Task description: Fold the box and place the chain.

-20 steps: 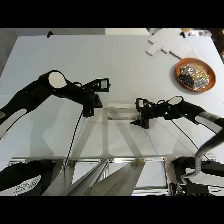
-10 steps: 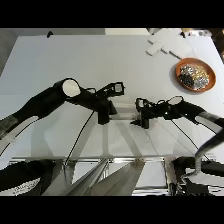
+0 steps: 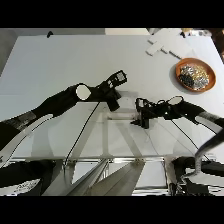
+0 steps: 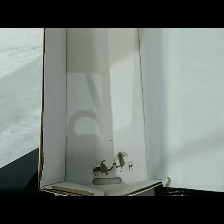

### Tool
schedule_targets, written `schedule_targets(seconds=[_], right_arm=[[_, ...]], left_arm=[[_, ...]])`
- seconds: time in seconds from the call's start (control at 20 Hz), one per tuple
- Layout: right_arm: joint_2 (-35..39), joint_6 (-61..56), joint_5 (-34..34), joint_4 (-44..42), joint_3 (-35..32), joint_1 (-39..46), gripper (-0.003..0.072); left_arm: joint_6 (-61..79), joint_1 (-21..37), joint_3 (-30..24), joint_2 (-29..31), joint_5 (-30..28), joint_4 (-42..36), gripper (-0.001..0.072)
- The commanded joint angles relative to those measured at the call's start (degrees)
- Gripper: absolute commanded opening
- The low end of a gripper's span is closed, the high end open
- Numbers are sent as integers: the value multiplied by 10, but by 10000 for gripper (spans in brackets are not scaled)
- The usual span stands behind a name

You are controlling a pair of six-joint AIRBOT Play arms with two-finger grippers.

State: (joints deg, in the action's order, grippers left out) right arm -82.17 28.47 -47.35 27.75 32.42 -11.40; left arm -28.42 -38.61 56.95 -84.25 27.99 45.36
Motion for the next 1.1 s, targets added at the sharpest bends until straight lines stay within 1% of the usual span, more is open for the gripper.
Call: schedule_targets(seconds=[0.0, 0.15, 0.35, 0.5, 0.6, 0.75, 0.8, 0.85, 0.95, 1.05], right_arm=[[0, 0, 0, 1, 0, 0, 527], [0, 0, 0, 1, 0, 0, 527], [0, 0, 0, 1, 0, 0, 527], [0, 0, 0, 1, 0, 0, 527], [0, 1, 0, 1, 0, 0, 527], [0, 0, 0, 1, 0, 0, 527], [0, 0, 0, 1, 0, 0, 527], [0, 0, 0, 1, 0, 0, 527], [0, 0, 0, 1, 0, 0, 527], [0, 0, 0, 1, 0, 0, 527]], left_arm=[[-16, -1, 0, -26, -16, 1, 3], [-27, -1, 0, -39, 9, 1, 4], [-27, -1, 0, -37, 18, 4, 4], [-27, 3, 0, -9, 50, 42, 7], [-28, 14, 0, 30, 103, 80, 7], [-70, 41, 0, 90, 243, 151, 1], [-88, 51, -1, 104, 280, 170, 1], [-93, 61, -7, 116, 303, 179, 1], [-66, 77, -42, 132, 297, 175, 7], [3, 80, -92, 132, 266, 168, 6]])
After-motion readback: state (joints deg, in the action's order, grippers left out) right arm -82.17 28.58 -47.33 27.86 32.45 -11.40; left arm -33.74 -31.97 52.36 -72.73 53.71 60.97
